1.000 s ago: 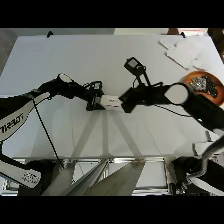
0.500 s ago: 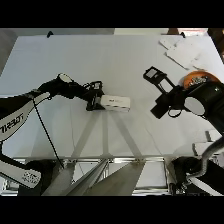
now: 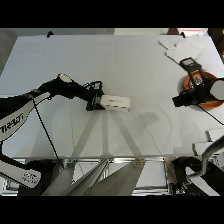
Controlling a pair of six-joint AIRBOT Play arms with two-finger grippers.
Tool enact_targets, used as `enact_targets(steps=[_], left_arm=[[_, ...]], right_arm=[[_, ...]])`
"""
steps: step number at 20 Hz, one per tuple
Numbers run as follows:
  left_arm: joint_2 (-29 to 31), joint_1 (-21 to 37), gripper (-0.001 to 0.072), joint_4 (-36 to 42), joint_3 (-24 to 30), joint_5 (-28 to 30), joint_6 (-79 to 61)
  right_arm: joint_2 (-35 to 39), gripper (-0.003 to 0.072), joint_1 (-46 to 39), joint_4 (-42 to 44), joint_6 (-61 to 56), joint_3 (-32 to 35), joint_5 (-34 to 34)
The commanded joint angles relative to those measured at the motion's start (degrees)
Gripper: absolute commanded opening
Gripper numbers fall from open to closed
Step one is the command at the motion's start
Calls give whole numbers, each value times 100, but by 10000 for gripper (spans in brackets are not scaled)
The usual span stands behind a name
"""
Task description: Fold the box and place the chain.
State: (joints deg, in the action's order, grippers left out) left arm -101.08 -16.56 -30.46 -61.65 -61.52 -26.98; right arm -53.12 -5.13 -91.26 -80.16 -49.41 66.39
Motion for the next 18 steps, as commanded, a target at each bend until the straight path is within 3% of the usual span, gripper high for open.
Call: enact_targets(steps=[1, 13, 14, 15, 17, 18], left_arm=[[2, 2, 376, 0, -2, 2, 0], [2, 2, 373, 0, -2, 2, 2], [2, 2, 344, 0, -2, 4, 2], [2, 2, 270, -2, -2, 2, 2], [4, 2, 9, -2, -2, 9, -11], [9, 2, 4, -2, -2, 11, 4]], right_arm=[[2, 10, -579, 732, 138, 162, -608], [-297, 11, -577, 737, 109, 542, -1340], [-330, 11, -577, 756, 109, 542, -1399], [-367, 11, -577, 761, 109, 542, -1432], [-428, 11, -579, 796, 109, 542, -1464], [-428, 11, -577, 796, 109, 542, -1464]])
